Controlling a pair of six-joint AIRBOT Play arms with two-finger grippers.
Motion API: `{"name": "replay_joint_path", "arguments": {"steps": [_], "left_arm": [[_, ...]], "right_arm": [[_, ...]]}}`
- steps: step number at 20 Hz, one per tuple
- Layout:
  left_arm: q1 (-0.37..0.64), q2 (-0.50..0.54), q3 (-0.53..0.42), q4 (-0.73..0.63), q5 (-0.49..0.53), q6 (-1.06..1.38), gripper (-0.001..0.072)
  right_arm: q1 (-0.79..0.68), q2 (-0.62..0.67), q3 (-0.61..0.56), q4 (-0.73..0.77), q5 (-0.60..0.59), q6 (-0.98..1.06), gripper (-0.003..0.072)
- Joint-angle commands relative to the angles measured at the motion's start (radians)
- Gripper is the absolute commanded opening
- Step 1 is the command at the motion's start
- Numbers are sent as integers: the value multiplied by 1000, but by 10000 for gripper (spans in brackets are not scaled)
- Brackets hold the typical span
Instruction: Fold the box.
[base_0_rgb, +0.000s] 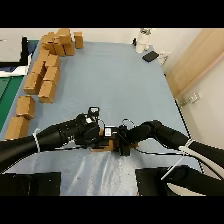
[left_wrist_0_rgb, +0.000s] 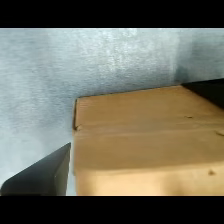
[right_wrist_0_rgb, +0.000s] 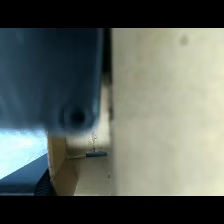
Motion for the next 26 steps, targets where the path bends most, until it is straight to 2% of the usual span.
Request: {"name": "replay_joint_path", "arguments": {"steps": [1,8,10,12,13,14,17,21,24,26], "left_arm": [[22,35,2,-8,-55,5,443],[103,137,2,-39,-214,104,436],[118,138,2,-41,-278,135,223],[131,138,-3,-40,-323,194,224],[137,138,-5,-41,-332,230,177],[142,138,-9,-42,-335,275,14],[158,138,-26,-70,-308,457,12],[248,138,-75,-293,-246,900,12],[446,177,-171,-553,-227,1482,11],[560,209,-230,-580,-156,1754,12]], "right_arm": [[0,0,0,2,0,3,522],[0,0,0,2,0,3,522],[0,0,0,2,0,3,522],[0,0,0,2,0,3,521],[0,0,0,2,0,3,522],[0,0,0,2,0,3,522],[0,0,0,2,0,3,522],[0,0,0,2,0,3,521],[0,0,0,2,0,3,522],[0,0,0,2,0,3,522]]}}
